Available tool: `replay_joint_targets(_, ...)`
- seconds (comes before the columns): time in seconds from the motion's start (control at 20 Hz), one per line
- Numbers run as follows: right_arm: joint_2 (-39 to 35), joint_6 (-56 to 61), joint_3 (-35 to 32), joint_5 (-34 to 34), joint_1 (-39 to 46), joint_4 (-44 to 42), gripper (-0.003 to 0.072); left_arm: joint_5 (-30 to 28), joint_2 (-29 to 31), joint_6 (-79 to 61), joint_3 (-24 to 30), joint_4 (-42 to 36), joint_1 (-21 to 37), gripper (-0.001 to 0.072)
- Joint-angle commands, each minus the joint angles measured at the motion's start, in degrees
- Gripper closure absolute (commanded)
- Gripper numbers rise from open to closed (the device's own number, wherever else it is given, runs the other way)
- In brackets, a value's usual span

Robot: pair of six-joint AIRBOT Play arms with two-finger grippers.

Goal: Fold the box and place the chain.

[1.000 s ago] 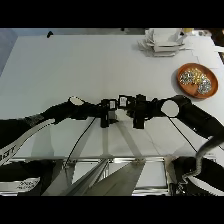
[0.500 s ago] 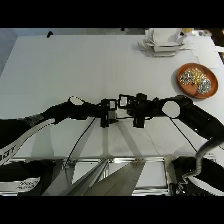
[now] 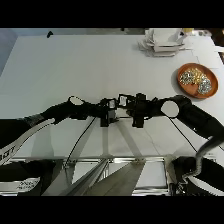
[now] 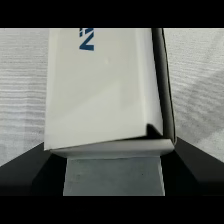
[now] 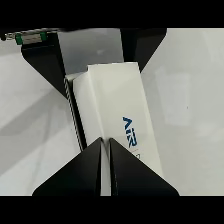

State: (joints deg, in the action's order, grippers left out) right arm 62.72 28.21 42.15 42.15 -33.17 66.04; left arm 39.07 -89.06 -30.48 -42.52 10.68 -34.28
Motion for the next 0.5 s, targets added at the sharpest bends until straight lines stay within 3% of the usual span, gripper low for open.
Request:
replay_joint_targets(0.0, 0.2, 0.4, 0.0, 0.3, 0.0, -0.1, 0.065, 0.2, 0.0, -0.1, 0.0, 0.1, 0.0, 0.0694)
replay_joint_targets(0.45, 0.2, 3.5, 0.0, -2.8, 0.0, 0.2, 0.067, 0.2, 0.0, -0.2, 0.0, 0.1, 0.0, 0.0694)
